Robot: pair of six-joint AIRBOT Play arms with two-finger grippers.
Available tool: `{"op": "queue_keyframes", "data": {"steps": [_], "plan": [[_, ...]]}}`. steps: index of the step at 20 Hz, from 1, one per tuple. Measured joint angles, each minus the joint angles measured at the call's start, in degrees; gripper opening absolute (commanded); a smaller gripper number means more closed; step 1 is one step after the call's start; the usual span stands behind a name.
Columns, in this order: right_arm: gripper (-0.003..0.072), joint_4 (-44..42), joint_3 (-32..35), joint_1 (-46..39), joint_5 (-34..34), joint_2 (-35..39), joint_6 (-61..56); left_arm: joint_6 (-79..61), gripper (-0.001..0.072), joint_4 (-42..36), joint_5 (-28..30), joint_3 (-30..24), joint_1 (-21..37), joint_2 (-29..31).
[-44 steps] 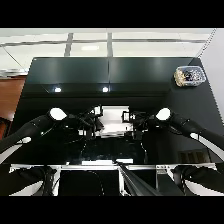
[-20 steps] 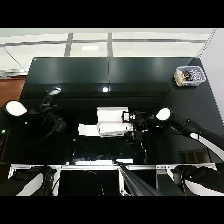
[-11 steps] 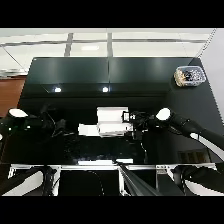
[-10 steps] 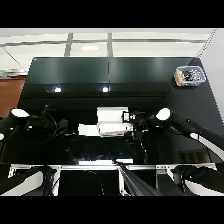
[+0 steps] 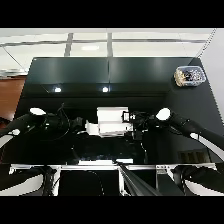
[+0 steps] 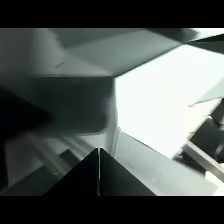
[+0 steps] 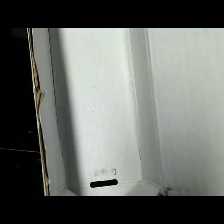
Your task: Fold the box and place the chain.
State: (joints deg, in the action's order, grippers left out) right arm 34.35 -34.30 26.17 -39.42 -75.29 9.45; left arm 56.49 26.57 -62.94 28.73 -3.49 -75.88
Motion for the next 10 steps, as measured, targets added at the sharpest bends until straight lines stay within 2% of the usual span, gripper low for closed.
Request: {"op": "queue_keyframes", "data": {"steps": [1, 2, 3, 6, 9, 10], "plan": [[0.0199, 0.0, 0.0, 0.0, 0.0, 0.0, -0.02, -0.7, 0.0217, -0.79, -1.01, 0.76, -0.13, -0.07], [0.0199, 0.0, 0.0, 0.0, 0.0, 0.0, 0.0, -1.11, 0.05, -1.42, -2.14, 1.68, -0.26, -0.15], [0.0199, 0.0, 0.02, 0.0, 0.0, -0.02, 0.0, -1.44, 0.0577, -1.81, -3.34, 2.62, -0.42, -0.17], [0.0199, 0.0, 0.0, 0.0, 0.0, 0.0, 0.0, -1.84, 0.0569, -2.49, -6.58, 5.75, -1.84, -0.24], [0.0199, 0.0, 0.0, 0.0, 0.0, 0.0, 0.0, 1.07, 0.0503, -0.35, -5.99, 8.59, -4.68, -0.24], [0.0199, 0.0, 0.02, 0.0, 0.0, 0.0, 0.0, 2.69, 0.0504, 1.18, -5.29, 9.62, -5.95, -0.24]]}}
